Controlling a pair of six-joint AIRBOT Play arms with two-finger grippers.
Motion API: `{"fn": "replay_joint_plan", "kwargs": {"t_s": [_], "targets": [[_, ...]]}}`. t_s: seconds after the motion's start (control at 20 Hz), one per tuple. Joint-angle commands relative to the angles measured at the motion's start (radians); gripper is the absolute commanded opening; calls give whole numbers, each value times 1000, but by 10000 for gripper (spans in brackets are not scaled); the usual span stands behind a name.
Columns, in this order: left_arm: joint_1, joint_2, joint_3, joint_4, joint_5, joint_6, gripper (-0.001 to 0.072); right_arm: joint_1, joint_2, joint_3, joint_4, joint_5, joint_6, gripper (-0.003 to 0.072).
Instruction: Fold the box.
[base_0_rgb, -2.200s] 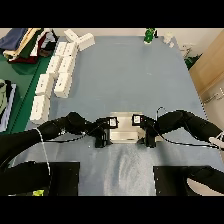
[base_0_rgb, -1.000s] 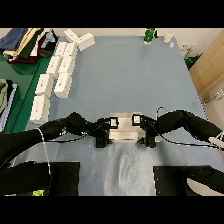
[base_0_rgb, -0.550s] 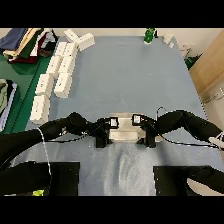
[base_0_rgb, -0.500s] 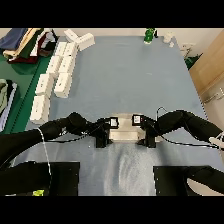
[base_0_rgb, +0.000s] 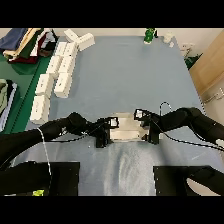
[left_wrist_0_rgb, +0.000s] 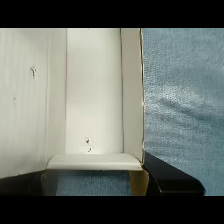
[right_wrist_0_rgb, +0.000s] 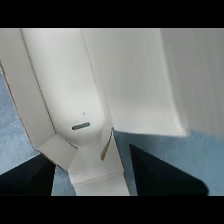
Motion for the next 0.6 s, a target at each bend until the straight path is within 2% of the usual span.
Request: {"fn": "replay_joint_plan", "kwargs": {"t_s": [0.0, 0.1, 0.2, 0.25, 0.3, 0.35, 0.4, 0.45, 0.55], "targets": [[0, 0, 0, 0, -2, 2, 471, 0, 96, 16, -138, -174, 176, 714], [0, 0, 0, 0, -2, 2, 471, 0, 158, 19, -156, -283, 280, 713], [0, 0, 0, 0, -2, 2, 471, 0, 213, 19, -114, -348, 472, 693], [0, 0, 0, 0, -2, 2, 471, 0, 235, 19, -56, -361, 589, 601], [0, 0, 0, 0, -2, 2, 471, 0, 249, 19, 39, -365, 700, 417], [0, 0, 0, 0, -2, 2, 471, 1, 253, 19, 157, -365, 767, 189], [0, 0, 0, 0, -2, 2, 471, 2, 248, 19, 285, -349, 778, 6], [0, 0, 0, 0, -2, 2, 471, 8, 239, 19, 376, -313, 778, 5], [0, 0, 0, 0, -2, 2, 471, 29, 200, 19, 482, -169, 779, 3]]}}
